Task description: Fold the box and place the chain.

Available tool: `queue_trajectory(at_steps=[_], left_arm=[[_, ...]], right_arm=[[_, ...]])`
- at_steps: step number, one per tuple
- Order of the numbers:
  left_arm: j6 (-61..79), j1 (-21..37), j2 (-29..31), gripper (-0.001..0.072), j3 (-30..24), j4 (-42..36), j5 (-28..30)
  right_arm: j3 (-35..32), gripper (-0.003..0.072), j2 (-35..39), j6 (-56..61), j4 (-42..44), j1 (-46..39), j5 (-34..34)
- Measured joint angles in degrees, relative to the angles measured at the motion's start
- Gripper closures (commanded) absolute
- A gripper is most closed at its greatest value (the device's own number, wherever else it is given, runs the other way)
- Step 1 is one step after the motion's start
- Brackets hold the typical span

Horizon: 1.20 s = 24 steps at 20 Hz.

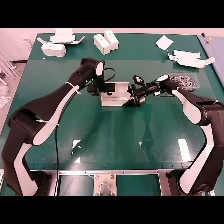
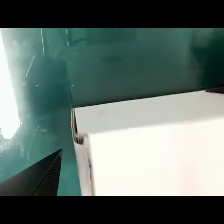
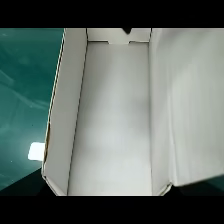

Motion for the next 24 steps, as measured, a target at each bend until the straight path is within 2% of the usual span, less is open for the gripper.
queue_trajectory(at_steps=[5,11,17,19,21,22,24], left_arm=[[7.5,0.2,3.2,0.0143,5.2,0.9,-5.7],[26.0,1.9,12.5,0.0144,5.3,4.0,-10.6],[44.4,6.7,16.5,0.0141,-3.5,1.6,-14.4],[51.3,9.3,16.9,0.0142,-7.9,-3.7,-11.6],[61.7,12.3,17.0,0.0134,-12.6,-12.8,-7.5],[67.2,13.6,17.2,-0.0009,-14.5,-17.0,-5.6],[78.2,16.3,17.1,-0.0009,-18.2,-23.6,-2.2]], right_arm=[[0.0,0.0139,0.0,0.0,0.0,0.0,0.0],[0.0,0.0139,0.0,0.0,0.0,0.0,0.0],[0.0,0.0139,0.0,0.0,0.0,0.0,0.0],[0.0,0.014,0.0,0.0,0.0,0.0,0.0],[0.0,0.0139,0.0,0.0,0.0,0.0,0.0],[0.0,0.0139,0.0,0.0,0.0,0.0,0.0],[0.0,0.014,0.0,0.0,0.0,0.0,0.1]])
